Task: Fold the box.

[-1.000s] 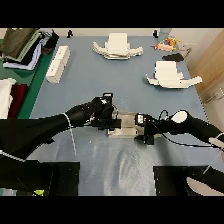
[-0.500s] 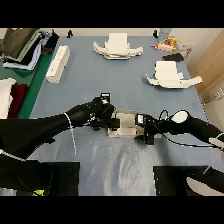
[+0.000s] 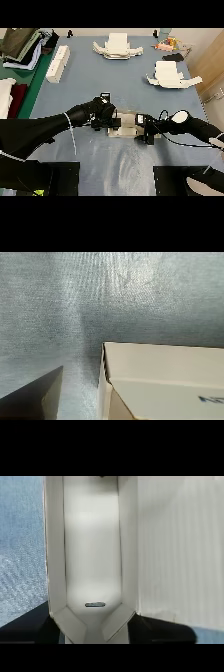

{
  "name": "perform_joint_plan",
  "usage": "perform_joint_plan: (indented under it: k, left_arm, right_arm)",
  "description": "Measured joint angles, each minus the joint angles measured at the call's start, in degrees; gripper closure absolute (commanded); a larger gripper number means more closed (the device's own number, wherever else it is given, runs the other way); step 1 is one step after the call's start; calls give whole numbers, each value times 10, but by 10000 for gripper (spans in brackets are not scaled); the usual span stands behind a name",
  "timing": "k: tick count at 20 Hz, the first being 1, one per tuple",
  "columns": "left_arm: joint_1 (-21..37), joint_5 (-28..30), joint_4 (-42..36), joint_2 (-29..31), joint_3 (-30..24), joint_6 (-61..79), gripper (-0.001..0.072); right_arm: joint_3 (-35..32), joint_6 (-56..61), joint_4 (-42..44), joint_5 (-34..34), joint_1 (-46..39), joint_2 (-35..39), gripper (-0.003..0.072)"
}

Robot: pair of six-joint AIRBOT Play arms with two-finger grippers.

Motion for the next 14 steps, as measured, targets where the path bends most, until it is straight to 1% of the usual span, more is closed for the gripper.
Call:
perform_joint_plan:
  k: [2,3,4,6,7,8,14]
  left_arm:
    - [0,0,0,-2,0,-2,121]
    - [0,0,0,-4,0,-2,206]
    - [0,1,0,-6,0,-3,382]
    - [0,3,0,-9,0,-2,571]
    - [0,7,0,-10,0,-1,642]
    - [0,7,1,-10,0,2,653]
    - [0,6,3,-11,1,3,654]
  right_arm:
    - [0,0,0,0,0,0,227]
    - [0,0,0,0,0,0,227]
    - [0,0,0,0,0,0,228]
    - [0,0,2,0,0,0,228]
    - [0,-1,2,0,0,0,228]
    - [0,-2,3,0,1,0,228]
    - [0,-2,2,0,1,0,228]
